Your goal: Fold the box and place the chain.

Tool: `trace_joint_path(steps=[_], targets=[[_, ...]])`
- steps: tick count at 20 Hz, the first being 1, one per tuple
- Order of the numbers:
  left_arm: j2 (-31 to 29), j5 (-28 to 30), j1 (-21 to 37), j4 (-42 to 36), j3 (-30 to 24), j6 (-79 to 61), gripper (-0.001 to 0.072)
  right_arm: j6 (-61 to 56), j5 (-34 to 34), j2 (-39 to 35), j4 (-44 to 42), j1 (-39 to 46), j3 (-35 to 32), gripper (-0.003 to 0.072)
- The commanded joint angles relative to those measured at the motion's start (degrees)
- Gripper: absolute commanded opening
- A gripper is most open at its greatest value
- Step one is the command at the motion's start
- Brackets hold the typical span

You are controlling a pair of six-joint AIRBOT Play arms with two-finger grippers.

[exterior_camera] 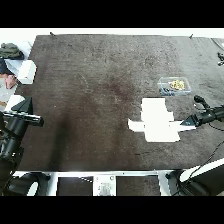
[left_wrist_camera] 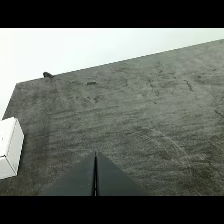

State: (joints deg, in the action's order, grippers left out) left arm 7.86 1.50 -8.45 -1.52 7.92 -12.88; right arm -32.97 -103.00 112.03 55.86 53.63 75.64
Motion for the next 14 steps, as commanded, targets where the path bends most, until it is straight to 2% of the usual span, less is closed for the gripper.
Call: trace_joint_path(steps=[1, 8, 11, 14], targets=[[0.0, 0.0, 0.0, 0.0, 0.0, 0.0, 0.0011, 1.1, -0.6, -3.5, -5.0, 0.0, -7.4, -0.0011], [0.0, 0.0, 0.0, 0.0, 0.0, 0.0, 0.0011, 5.4, 1.4, -17.0, -20.6, -2.8, -22.5, -0.0012], [0.0, 0.0, 0.0, 0.0, 0.0, 0.0, 0.0011, 8.3, 5.6, -21.5, -24.9, -9.5, -27.7, -0.0013], [0.0, 0.0, 0.0, 0.0, 0.0, 0.0, 0.0011, 9.3, 10.5, -22.1, -30.4, -18.1, -29.0, -0.0013]])
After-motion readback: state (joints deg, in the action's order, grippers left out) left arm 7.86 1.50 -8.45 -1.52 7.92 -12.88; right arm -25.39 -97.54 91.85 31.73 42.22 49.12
